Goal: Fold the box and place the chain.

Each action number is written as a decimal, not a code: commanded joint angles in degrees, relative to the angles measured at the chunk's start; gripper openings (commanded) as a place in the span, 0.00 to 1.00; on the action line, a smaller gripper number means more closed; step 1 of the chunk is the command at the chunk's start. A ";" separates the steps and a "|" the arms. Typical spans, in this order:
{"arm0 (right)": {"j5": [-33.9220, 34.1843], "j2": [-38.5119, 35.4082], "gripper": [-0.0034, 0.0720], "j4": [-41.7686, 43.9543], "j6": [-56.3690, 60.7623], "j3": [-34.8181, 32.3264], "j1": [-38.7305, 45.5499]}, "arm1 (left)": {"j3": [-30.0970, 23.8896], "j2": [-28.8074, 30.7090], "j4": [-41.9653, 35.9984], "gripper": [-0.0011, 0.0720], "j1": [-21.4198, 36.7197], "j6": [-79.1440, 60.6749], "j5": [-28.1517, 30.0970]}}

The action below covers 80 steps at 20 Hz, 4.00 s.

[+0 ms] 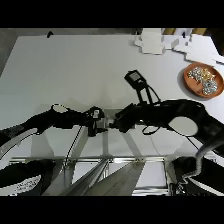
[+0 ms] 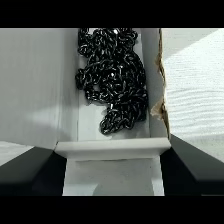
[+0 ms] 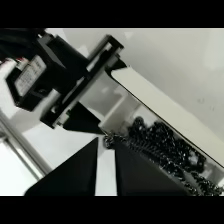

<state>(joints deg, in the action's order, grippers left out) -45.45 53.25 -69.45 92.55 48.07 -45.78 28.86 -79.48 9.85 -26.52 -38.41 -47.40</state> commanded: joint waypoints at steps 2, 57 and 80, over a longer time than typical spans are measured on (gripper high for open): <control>-3.82 3.98 0.35 -1.09 -0.33 0.15 -0.37 | 0.04 0.02 0.02 0.22 0.00 -0.02 0.02; -17.66 -2.95 0.07 -4.26 -4.44 -1.57 23.93 | 0.04 0.02 0.02 0.22 0.00 -0.02 0.02; -0.83 -5.92 0.07 18.84 -17.55 -1.60 10.49 | 0.04 0.02 0.02 0.22 0.00 -0.02 0.00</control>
<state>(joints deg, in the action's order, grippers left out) -46.87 46.46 -46.26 75.26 46.44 -35.22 28.86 -79.48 9.85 -26.52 -38.41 -47.40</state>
